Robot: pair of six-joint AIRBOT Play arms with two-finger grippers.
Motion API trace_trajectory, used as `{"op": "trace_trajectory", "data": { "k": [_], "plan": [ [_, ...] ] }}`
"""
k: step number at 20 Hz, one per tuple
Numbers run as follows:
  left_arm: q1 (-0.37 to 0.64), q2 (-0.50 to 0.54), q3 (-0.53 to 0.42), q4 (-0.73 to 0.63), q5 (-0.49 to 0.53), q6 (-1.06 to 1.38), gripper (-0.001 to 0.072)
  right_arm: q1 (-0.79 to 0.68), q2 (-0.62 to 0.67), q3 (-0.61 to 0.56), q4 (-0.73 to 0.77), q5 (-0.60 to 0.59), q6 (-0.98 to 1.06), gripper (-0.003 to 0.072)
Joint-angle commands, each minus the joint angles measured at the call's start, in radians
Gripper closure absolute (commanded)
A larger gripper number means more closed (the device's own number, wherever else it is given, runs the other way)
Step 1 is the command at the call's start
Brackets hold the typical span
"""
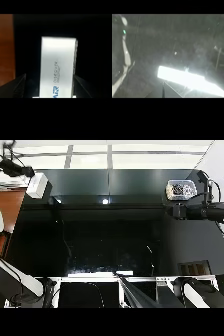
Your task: Fold the box and place the chain.
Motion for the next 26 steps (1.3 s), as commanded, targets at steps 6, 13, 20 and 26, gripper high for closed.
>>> {"op": "trace_trajectory", "data": {
  "k": [6, 13, 20, 26],
  "plan": [
    [-0.109, 0.321, -0.212, -0.191, -0.311, -0.148, 0.0689, 0.270, -0.084, 0.000, -0.056, -0.512, -0.062, 0.0676],
    [-0.347, 0.819, -0.993, -0.225, 0.066, -0.156, 0.0688, 0.262, -0.133, 0.000, -0.192, -0.484, -0.046, 0.0675],
    [-0.346, 1.122, -1.318, -0.219, 0.139, -0.156, 0.0687, 0.262, -0.133, 0.000, -0.192, -0.484, -0.046, 0.0675],
    [-0.346, 1.115, -1.318, -0.219, 0.130, -0.156, 0.0686, 0.262, -0.133, 0.000, -0.192, -0.484, -0.046, 0.0675]
  ]
}}
